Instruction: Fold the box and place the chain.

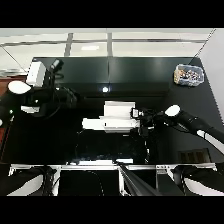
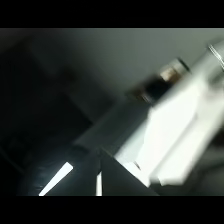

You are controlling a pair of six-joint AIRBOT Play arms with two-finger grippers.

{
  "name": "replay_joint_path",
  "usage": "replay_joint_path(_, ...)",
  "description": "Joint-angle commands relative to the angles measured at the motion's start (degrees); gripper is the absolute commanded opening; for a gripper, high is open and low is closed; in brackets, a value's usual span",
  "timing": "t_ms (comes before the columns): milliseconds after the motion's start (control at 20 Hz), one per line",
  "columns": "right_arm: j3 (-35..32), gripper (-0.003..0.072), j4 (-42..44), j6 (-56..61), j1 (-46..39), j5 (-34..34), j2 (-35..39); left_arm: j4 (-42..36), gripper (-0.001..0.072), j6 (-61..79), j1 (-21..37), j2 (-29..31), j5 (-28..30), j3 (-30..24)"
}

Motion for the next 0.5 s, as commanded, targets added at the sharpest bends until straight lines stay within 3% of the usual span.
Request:
replay_joint_path(0,0.0,0.029,0.0,0.0,0.1,0.0,0.0,-0.5,0.0584,23.9,-0.4,1.3,-3.2,-6.3)
replay_joint_path(50,0.0,0.029,0.0,0.0,0.1,0.0,0.0,4.0,0.0716,23.9,-2.3,0.9,-1.0,-6.4)
replay_joint_path(250,0.0,0.029,0.0,0.0,0.1,0.0,0.0,16.4,0.0714,30.2,-10.9,-1.0,7.4,-6.2)
replay_joint_path(450,0.0,0.029,0.0,0.0,0.1,0.0,0.0,15.6,0.0685,32.7,-14.6,-7.4,7.7,-3.4)
